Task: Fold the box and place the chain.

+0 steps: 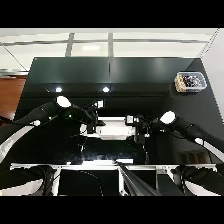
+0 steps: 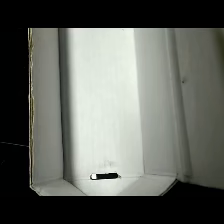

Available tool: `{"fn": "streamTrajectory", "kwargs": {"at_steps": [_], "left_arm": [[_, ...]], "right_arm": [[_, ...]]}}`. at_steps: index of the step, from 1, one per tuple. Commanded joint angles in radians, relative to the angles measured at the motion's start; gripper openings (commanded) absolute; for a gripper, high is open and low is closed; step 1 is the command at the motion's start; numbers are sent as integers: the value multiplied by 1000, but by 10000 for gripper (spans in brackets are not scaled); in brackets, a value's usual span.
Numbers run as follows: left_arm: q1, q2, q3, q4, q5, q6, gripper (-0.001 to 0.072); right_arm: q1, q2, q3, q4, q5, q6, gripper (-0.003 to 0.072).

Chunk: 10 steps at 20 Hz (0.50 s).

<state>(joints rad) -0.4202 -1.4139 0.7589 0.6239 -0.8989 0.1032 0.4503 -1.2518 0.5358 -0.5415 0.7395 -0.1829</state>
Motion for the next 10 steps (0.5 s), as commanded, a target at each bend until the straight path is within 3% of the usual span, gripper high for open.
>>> {"fn": "streamTrajectory", "kwargs": {"at_steps": [1,10], "left_arm": [[0,0,1,0,2,0,28],[0,0,1,0,2,0,28]], "right_arm": [[1,-2,0,-2,-2,3,612],[57,-6,0,-71,-65,69,612]]}}
